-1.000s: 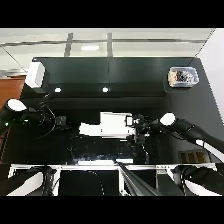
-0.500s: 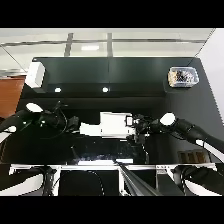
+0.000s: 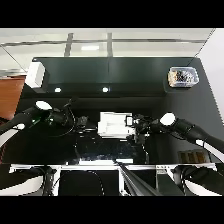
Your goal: Fold the box and place the chain.
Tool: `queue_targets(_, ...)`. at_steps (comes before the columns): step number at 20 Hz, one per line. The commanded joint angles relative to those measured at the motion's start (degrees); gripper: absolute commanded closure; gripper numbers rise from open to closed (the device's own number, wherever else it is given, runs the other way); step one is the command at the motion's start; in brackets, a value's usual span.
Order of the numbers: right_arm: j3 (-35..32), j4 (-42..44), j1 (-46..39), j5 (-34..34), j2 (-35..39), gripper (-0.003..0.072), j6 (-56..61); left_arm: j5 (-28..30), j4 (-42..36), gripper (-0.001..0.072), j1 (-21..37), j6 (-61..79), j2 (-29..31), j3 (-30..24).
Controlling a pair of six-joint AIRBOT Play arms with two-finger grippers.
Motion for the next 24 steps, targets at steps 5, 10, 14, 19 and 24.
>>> queue_targets(5, -0.02, 0.02, 0.02, 0.0, -0.02, 0.056, 0.04, -2.19, -0.85, 0.0058, -3.17, -1.62, -0.09, 4.04)
queue_targets(10, -0.02, 0.02, 0.02, 0.0, -0.02, 0.056, 0.02, 1.29, 2.43, 0.0201, -8.85, -7.43, -0.09, 7.19)
queue_targets(14, -0.02, 0.02, 0.02, 0.0, -0.04, 0.056, 0.02, 1.55, 15.76, 0.0212, -14.03, -21.53, -0.09, 12.98)
queue_targets(19, -0.02, 0.0, 0.02, 0.0, -0.04, 0.056, 0.02, 1.55, 17.97, 0.027, -17.9, -25.18, -0.09, 16.9)
queue_targets(24, -0.02, 0.02, 0.02, 0.0, -0.02, 0.056, 0.02, 2.08, 23.71, 0.027, -20.5, -31.85, -0.09, 17.64)
